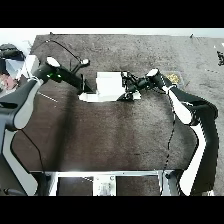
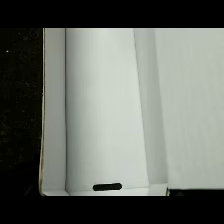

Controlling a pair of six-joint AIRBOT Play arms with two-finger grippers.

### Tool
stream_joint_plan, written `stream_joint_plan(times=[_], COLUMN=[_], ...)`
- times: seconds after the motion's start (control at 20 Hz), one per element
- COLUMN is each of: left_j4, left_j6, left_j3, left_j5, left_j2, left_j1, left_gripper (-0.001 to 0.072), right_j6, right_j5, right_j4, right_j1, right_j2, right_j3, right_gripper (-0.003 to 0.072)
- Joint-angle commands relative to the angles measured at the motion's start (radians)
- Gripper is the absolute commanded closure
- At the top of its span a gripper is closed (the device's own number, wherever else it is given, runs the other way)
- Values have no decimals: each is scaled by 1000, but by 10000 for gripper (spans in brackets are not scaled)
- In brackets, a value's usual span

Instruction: Fold the box and place the chain.

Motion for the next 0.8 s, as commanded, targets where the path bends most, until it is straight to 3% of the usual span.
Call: stream_joint_plan(times=[0.0, 0.2, 0.5, 0.75], left_j4=[14, 21, 19, -57], left_j6=[-272, -580, -682, -724], left_j3=[-6, -115, -297, -425], left_j5=[32, 171, 124, 190], left_j2=[101, 210, 222, 215], left_j1=[50, 148, 233, 228], left_gripper=[703, 703, 701, 700], right_j6=[0, 1, 1, 1], right_j5=[0, 0, 0, 0], right_j4=[0, 0, 0, 0], right_j1=[1, 1, 1, 1], right_j2=[0, 0, 0, 0], right_j3=[0, 0, 0, 0], right_gripper=[216, 216, 216, 216])
